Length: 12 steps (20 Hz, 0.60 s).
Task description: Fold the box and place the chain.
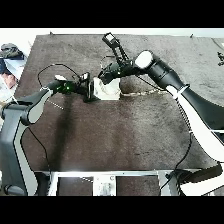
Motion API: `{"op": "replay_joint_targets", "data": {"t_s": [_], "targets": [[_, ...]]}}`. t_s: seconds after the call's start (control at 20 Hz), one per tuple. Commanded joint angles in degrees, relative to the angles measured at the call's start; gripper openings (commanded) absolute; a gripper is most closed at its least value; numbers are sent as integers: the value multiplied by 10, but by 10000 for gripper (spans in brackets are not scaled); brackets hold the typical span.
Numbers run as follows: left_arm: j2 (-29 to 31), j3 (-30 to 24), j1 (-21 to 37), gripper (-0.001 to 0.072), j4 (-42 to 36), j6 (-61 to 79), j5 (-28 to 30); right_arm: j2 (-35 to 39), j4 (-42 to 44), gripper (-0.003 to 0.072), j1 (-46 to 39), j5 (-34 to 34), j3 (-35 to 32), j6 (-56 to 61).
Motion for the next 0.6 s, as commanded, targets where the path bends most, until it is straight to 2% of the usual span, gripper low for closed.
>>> {"op": "replay_joint_targets", "data": {"t_s": [0.0, 0.15, 0.25, 0.45, 0.55], "targets": [[0, 0, 0, 419, 0, 0, 0, 4, -50, 271, -26, 8, 0, 65], [0, 0, 0, 419, 0, 0, 0, 42, -48, 272, -75, 54, -5, 80], [0, 0, 0, 419, 0, 0, 0, 91, -48, 271, -116, 71, -45, 85], [0, 0, 0, 419, 0, 0, 0, 205, -57, 271, -199, 25, -219, 103], [0, 0, 0, 419, 0, 0, 0, 228, -59, 272, -239, -55, -311, 134]]}}
